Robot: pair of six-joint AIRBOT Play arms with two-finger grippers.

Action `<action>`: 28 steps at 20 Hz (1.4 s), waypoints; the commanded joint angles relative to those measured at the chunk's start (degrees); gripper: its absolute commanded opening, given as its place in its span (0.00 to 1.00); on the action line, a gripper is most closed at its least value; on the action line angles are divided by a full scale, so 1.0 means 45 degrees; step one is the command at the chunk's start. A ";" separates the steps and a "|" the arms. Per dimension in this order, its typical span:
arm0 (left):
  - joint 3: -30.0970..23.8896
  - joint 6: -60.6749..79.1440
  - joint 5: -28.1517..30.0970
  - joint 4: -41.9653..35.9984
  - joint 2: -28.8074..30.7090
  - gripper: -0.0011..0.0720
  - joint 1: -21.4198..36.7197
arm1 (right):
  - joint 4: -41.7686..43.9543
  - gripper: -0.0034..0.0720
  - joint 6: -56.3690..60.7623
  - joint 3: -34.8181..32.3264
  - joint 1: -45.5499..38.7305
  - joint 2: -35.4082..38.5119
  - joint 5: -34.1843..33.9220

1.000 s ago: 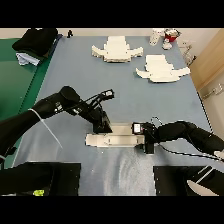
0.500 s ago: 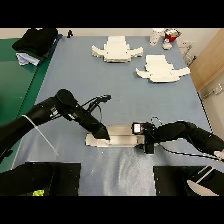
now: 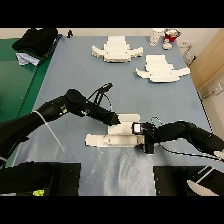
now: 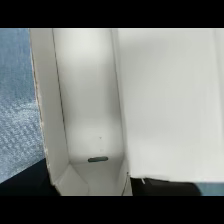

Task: Fold the box.

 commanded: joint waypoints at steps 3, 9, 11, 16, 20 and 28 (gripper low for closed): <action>0.0049 -0.0748 0.0403 -0.0058 -0.1637 0.03 0.0058 | -0.0005 0.72 0.0000 0.0010 0.0010 -0.0005 0.0000; 0.0204 -0.0559 0.0175 -0.0078 -0.1817 0.03 -0.0039 | -0.0005 0.72 0.0000 0.0010 0.0010 -0.0005 0.0005; 0.0481 0.0112 -0.0102 -0.0029 -0.1486 0.03 0.0044 | -0.0005 0.72 0.0000 0.0010 0.0010 -0.0005 0.0000; 0.0627 0.0588 -0.0364 0.2025 0.1462 0.03 0.0053 | -0.0005 0.72 0.0000 0.0010 0.0010 -0.0005 0.0000; 0.0151 0.0578 -0.0423 0.4323 0.3954 0.03 -0.0947 | -0.0005 0.72 0.0000 0.0010 0.0010 -0.0005 0.0005; -0.1875 0.3152 -0.1015 0.6450 0.6188 0.04 -0.1622 | -0.0005 0.72 0.0000 0.0010 0.0010 -0.0005 0.0000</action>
